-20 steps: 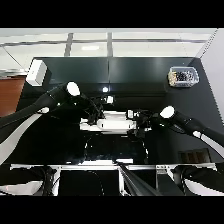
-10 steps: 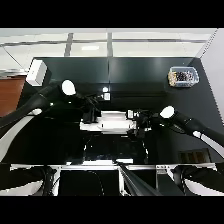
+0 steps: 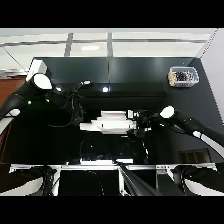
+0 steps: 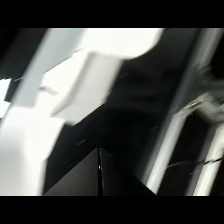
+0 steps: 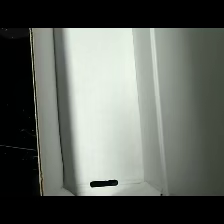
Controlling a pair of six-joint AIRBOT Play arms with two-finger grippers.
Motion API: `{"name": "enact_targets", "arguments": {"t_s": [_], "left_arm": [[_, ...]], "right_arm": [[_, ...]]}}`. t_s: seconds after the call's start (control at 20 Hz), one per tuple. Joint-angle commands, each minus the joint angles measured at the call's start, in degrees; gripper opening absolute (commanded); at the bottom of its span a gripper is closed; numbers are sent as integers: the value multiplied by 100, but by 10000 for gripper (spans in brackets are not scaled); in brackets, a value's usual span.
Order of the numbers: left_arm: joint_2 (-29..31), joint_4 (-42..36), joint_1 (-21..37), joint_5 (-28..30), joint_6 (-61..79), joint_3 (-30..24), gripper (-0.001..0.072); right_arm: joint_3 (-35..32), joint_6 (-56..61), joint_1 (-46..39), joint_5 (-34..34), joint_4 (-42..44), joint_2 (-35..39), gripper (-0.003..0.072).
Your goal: Fold the box and place the chain.
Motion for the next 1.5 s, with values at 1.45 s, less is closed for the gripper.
{"name": "enact_targets", "arguments": {"t_s": [1.45], "left_arm": [[1834, -146, 1174, 2332, -756, -1193, 24]], "right_arm": [[0, 111, 0, -142, 46, -2, 127]]}}
